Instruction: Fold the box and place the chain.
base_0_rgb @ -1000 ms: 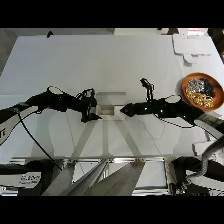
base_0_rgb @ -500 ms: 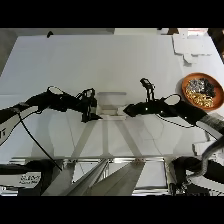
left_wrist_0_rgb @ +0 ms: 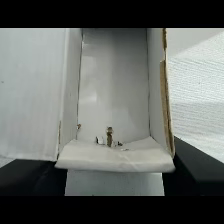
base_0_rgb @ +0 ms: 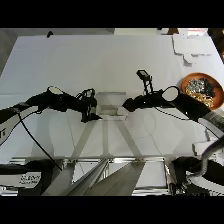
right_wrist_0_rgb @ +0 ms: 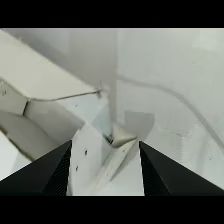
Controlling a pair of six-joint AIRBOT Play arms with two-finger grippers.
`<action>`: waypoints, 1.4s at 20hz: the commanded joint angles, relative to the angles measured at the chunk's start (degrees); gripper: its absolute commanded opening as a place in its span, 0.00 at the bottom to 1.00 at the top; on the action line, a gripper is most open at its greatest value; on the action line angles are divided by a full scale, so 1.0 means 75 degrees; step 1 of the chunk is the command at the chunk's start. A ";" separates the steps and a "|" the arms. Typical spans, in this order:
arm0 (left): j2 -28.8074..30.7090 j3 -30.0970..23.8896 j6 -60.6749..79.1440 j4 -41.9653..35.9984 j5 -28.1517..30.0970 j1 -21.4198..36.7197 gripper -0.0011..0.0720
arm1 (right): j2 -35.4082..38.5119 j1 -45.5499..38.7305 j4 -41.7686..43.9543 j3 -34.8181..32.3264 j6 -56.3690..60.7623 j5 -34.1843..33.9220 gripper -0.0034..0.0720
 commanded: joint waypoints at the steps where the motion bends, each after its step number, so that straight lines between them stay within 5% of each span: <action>1: 0.0000 -0.0003 0.0003 -0.0006 0.0003 0.0006 0.55 | 0.0000 0.0548 -0.2457 0.0405 0.2037 0.0455 0.62; 7: 0.0000 -0.0003 0.0003 -0.0003 0.0003 0.0003 0.55 | -0.0041 0.1119 -0.4348 0.0420 0.3917 0.0761 0.62; 28: 0.0000 -0.0003 0.0003 -0.0006 0.0003 0.0006 0.55 | -0.0525 0.1422 -0.3599 0.1084 0.4138 0.0810 0.62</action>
